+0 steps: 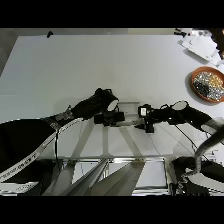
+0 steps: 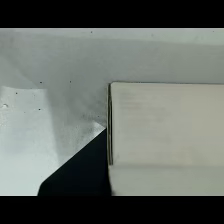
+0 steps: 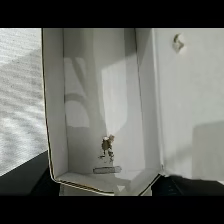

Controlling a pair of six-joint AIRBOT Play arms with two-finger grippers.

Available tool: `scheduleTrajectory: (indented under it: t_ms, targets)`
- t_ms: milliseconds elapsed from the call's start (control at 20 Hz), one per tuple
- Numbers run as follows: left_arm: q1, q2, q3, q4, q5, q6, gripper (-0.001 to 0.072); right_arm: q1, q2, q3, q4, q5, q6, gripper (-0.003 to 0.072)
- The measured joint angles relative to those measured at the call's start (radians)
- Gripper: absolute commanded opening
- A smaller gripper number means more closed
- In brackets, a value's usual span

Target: Fold the box and place the chain.

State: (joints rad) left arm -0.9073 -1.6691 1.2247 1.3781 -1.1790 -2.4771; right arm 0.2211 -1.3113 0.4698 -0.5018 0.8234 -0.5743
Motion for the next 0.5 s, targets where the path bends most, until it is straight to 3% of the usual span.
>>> scheduleTrajectory:
  t_ms: [300,350,450,500]
  targets:
    - [0.001,0.000,0.000,-0.023,0.002,0.058,0.0041,0.000,0.000,0.000,0.000,0.000,0.000,0.0459]
    - [0.001,0.001,0.000,-0.031,0.002,0.081,0.0086,0.000,0.000,0.000,0.000,0.000,0.000,0.0459]
    - [0.002,0.008,0.000,-0.053,0.010,0.140,0.0265,0.000,0.000,0.000,0.000,0.000,-0.002,0.0459]
    - [0.002,0.014,0.000,-0.064,0.014,0.164,0.0318,0.000,0.000,0.000,0.000,0.000,-0.003,0.0459]
